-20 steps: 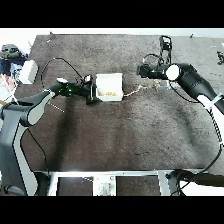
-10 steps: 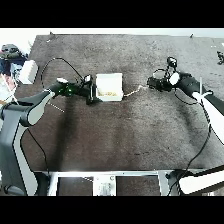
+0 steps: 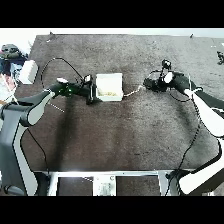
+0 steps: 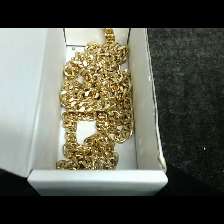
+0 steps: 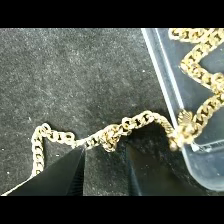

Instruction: Fold the box and place the chain.

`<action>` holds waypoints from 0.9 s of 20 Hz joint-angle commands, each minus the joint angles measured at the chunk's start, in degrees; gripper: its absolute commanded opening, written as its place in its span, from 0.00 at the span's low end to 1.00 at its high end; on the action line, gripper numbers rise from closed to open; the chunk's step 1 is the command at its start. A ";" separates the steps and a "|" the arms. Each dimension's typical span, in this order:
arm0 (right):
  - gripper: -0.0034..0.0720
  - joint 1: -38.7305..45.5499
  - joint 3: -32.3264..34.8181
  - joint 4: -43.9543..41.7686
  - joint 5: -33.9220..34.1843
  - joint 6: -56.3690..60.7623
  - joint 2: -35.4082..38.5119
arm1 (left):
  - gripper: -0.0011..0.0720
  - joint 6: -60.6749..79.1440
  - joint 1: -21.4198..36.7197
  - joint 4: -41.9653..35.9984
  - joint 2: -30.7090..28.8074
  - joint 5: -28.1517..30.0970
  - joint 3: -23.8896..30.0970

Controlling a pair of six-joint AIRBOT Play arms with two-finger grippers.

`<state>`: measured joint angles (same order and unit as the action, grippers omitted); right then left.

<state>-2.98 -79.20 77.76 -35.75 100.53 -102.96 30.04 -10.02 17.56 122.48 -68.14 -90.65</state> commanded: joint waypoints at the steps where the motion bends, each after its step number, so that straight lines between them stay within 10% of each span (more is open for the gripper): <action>1: 0.40 -0.04 -0.55 -0.13 1.16 0.76 -0.90 | 0.65 0.00 -0.04 0.00 -0.02 0.00 -0.04; 2: 0.21 -0.04 -0.63 -0.02 1.68 1.11 -1.36 | 0.65 0.00 -0.04 -0.02 -0.02 0.00 -0.04; 8: 0.06 -1.25 -0.68 0.46 2.78 1.05 -1.68 | 0.65 0.00 -0.04 -0.02 -0.02 0.04 -0.04; 18: 0.06 -6.60 -0.66 2.16 3.30 0.04 8.26 | 0.65 0.00 -0.04 0.00 -0.02 0.00 -0.04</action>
<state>-8.19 -79.83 79.50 -32.10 101.10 -96.86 30.04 -10.02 17.54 122.50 -68.14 -90.65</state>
